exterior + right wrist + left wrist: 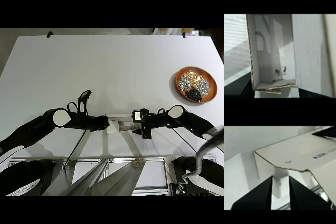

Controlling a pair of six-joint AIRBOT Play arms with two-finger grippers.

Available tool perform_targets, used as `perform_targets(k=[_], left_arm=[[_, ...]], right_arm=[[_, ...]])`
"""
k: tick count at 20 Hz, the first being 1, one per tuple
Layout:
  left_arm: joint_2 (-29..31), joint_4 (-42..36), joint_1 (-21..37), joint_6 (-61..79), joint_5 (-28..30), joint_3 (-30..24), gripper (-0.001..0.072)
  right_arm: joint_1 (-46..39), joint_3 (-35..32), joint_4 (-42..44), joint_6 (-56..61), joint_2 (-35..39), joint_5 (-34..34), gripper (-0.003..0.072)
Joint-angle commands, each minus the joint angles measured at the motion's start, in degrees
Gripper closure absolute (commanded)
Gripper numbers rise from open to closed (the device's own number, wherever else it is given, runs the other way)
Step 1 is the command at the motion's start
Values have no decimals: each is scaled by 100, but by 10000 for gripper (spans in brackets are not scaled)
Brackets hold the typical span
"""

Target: Fold the box and place the chain.

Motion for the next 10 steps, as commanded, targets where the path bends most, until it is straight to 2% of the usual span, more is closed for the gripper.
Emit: perform_targets(k=[1, 10], left_arm=[[-149, 1143, -238, -1233, -433, 356, 482], [-992, 2063, -804, -2905, -1106, 1351, 482]], right_arm=[[-2, 2, 0, 0, 4, 2, 282], [-2, 2, 0, 0, 4, 2, 282]])
